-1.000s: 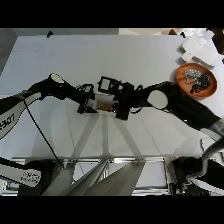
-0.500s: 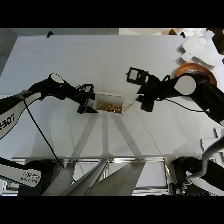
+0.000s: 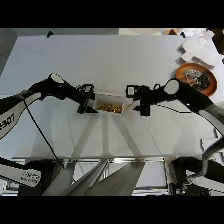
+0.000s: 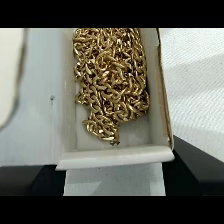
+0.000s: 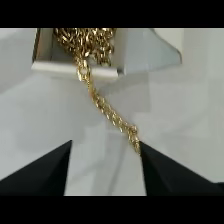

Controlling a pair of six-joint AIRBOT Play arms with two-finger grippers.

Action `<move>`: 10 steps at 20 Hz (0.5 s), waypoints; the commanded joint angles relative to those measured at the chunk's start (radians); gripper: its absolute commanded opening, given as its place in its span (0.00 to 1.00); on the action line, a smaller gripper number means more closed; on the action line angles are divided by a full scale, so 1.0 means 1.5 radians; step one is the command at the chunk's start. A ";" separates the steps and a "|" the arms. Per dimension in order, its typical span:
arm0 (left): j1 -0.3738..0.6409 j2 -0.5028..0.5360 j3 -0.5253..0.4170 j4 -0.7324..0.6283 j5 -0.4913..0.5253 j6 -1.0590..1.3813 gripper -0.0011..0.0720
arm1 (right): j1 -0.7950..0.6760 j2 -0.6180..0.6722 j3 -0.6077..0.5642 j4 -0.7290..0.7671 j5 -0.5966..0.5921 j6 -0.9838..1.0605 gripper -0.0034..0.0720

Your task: Fold the box and place the chain.

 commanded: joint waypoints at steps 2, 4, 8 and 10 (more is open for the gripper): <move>0.000 -0.001 0.000 0.000 0.000 0.000 0.30 | -0.002 -0.091 -0.003 0.179 -0.017 -0.236 0.78; 0.000 -0.001 0.000 0.000 0.000 0.000 0.30 | 0.001 -0.109 -0.003 0.205 -0.014 -0.299 0.78; 0.000 -0.001 0.000 0.000 0.000 0.000 0.30 | 0.003 -0.131 -0.003 0.212 -0.015 -0.343 0.32; 0.000 -0.001 0.000 0.000 0.000 0.000 0.30 | 0.003 -0.133 -0.003 0.212 -0.017 -0.343 0.06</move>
